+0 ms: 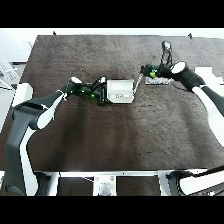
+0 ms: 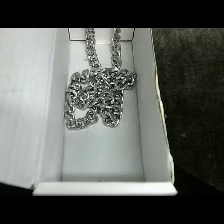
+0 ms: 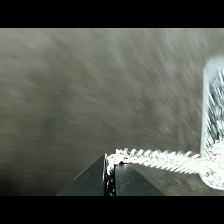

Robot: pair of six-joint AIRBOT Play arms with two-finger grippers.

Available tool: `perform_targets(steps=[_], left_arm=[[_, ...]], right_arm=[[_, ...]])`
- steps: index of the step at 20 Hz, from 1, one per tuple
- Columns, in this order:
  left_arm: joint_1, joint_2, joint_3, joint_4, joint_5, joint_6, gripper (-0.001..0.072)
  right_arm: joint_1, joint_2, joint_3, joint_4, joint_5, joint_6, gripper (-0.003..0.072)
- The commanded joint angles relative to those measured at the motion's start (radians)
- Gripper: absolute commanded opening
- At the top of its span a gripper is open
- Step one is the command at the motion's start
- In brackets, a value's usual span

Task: Fold the box and place the chain.

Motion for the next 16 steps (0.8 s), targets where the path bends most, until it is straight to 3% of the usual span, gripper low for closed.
perform_targets(steps=[1, 9, 16], left_arm=[[0.0, 0.001, 0.001, 0.0, 0.0, 0.0, 0.035], [0.0, 0.001, 0.001, 0.0, 0.0, 0.0, 0.035], [0.0, 0.001, 0.001, 0.0, 0.0, 0.0, 0.035]], right_arm=[[0.043, 0.18, -0.003, -0.093, 0.019, 0.027, 0.0004], [0.185, 0.4, -0.003, -0.406, 0.02, 0.211, 0.0004], [0.269, 0.424, -0.003, -0.418, 0.063, 0.213, 0.0004]])
